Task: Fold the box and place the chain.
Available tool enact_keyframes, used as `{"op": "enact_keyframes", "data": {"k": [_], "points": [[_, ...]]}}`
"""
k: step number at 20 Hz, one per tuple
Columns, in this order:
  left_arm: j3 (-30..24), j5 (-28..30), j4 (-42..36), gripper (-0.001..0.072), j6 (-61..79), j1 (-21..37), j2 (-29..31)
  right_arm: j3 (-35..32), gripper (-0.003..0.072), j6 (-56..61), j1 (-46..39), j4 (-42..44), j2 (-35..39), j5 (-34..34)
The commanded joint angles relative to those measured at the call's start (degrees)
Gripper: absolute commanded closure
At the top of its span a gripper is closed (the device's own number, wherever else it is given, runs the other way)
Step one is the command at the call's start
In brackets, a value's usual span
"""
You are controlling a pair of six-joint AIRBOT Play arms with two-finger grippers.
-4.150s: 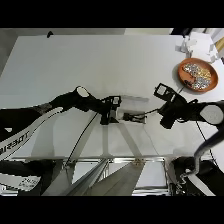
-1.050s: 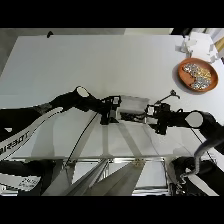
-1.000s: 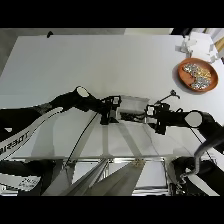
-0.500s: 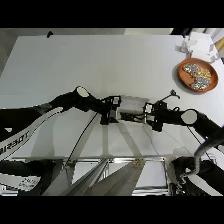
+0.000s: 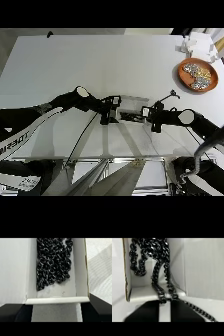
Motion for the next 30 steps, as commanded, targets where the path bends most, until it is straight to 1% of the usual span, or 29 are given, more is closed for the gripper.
{"op": "enact_keyframes", "data": {"k": [1, 4, 6, 8, 12, 14, 16, 17, 19, 20, 22, 25, 28, 29, 30], "points": [[0.0, 0.0, 0.0, 0.0504, 0.0, 0.0, 0.0, 0.0, 0.0673, 4.9, 0.2, -6.2, 0.0, 0.1], [0.0, 0.0, 0.0, 0.0504, 0.0, 0.0, 0.0, 0.0, 0.0673, 12.9, 0.2, -12.4, 2.1, 0.1], [0.0, 0.0, 0.0, 0.0504, 0.0, 0.0, 0.0, 0.0, 0.0673, 17.6, 0.2, -14.8, 4.2, 0.6], [0.0, 0.0, 0.0, 0.0504, 0.0, 0.0, 0.0, 0.0, 0.0673, 19.4, 0.2, -15.0, 7.1, 2.7], [0.0, 0.0, 0.0, 0.0504, 0.0, 0.0, 0.0, 0.1, 0.0673, 24.1, 0.2, -14.7, 15.3, 8.5], [0.0, 0.0, 0.0, 0.0504, 0.0, 0.0, 0.0, 0.5, 0.0673, 26.4, 0.2, -11.7, 20.0, 11.0], [0.0, 0.0, 0.0, 0.0504, 0.0, 0.0, 0.0, 1.8, 0.0673, 26.6, 0.2, -3.3, 23.3, 13.3], [0.0, 0.0, 0.0, 0.0504, 0.0, 0.0, 0.0, 2.2, 0.0673, 26.5, 0.2, 3.1, 24.0, 13.3], [0.0, 0.0, 0.0, 0.0504, 0.0, 0.0, 0.0, 2.4, 0.0672, 25.7, 0.2, 15.1, 23.5, 12.0], [0.0, 0.0, 0.0, 0.0504, 0.0, 0.0, 0.0, 2.4, 0.0672, 24.7, 0.2, 19.4, 22.6, 11.7], [0.0, 0.0, 0.0, 0.0504, 0.0, 0.0, 0.0, 2.4, 0.0672, 23.3, 0.2, 24.7, 19.5, 11.5], [0.0, 0.0, 0.0, 0.0504, 0.0, 0.0, 0.0, 2.4, 0.0672, 23.3, 0.9, 26.1, 12.3, 9.1], [0.0, 0.0, 0.0, 0.0504, 0.0, 0.0, 0.0, 2.4, 0.0667, 23.3, 5.4, 26.3, 5.7, 3.5], [0.0, 0.0, 0.0, 0.0504, 0.0, 0.0, 0.0, 2.4, 0.0618, 23.3, 7.2, 26.3, 4.0, 1.0], [0.0, 0.0, 0.0, 0.0504, 0.0, 0.0, 0.0, 2.4, 0.0596, 23.4, 8.6, 26.3, 2.9, -1.6]]}}
